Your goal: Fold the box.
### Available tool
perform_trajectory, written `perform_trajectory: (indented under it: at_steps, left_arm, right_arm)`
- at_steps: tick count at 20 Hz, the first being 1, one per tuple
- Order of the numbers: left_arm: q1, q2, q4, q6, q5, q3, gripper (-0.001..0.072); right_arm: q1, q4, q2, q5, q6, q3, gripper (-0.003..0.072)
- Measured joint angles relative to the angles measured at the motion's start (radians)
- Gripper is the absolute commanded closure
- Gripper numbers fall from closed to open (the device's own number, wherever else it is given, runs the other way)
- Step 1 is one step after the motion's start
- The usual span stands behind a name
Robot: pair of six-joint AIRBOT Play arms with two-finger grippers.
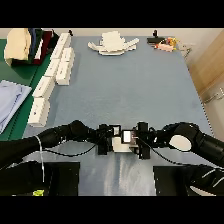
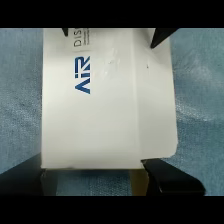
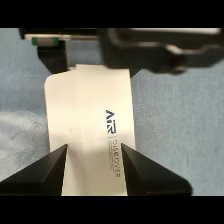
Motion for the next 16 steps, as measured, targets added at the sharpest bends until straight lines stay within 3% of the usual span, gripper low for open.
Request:
perform_trajectory:
  at_steps: [6, 16]
  left_arm:
    - [0.0, 0.0, 0.0, 0.0, 0.0, 0.0, 0.0476]
    - [0.0, 0.0, -0.001, -0.002, 0.001, 0.0, 0.0476]
  right_arm:
    - [0.098, -0.145, 0.007, -0.088, 0.06, -0.035, 0.0173]
    - [0.25, -0.5, 0.028, -0.147, 0.416, -0.062, 0.0174]
